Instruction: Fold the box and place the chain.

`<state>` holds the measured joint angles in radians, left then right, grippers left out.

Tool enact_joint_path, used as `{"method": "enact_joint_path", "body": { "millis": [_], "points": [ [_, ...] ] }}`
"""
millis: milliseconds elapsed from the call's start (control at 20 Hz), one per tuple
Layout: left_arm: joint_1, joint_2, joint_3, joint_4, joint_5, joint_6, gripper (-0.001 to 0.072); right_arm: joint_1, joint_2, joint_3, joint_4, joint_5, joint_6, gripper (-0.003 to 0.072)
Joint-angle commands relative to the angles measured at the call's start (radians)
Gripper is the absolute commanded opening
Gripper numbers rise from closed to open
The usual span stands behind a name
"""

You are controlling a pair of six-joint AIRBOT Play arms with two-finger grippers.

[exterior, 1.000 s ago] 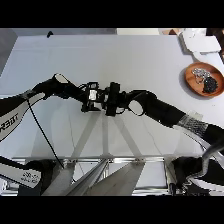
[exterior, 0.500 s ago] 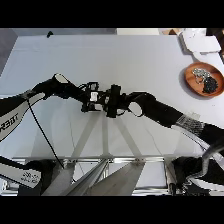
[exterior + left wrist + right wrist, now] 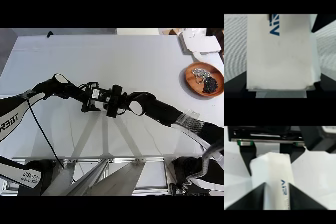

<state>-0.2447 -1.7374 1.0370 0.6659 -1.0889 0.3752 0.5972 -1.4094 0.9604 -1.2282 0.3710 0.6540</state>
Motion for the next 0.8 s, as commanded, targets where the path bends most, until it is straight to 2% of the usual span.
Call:
{"method": "enact_joint_path", "body": {
  "millis": [0, 350, 400, 450, 750],
  "points": [
    [0.000, 0.000, 0.000, 0.001, 0.000, 0.002, 0.0333, 0.000, 0.004, 0.000, -0.002, 0.000, 0.004, 0.0228],
    [0.000, 0.000, 0.000, 0.001, 0.000, 0.002, 0.0333, 0.000, 0.005, 0.000, -0.002, 0.002, 0.004, 0.0225],
    [0.000, 0.000, 0.000, 0.001, 0.000, 0.002, 0.0333, 0.000, 0.005, 0.000, -0.002, 0.002, 0.004, 0.0209],
    [0.000, 0.000, 0.000, 0.001, 0.000, 0.002, 0.0333, 0.000, 0.005, 0.000, -0.002, 0.002, 0.004, 0.0162],
    [0.000, 0.000, 0.000, 0.001, 0.001, 0.002, 0.0333, 0.000, 0.015, 0.000, -0.003, -0.006, 0.062, 0.0162]
  ]
}}
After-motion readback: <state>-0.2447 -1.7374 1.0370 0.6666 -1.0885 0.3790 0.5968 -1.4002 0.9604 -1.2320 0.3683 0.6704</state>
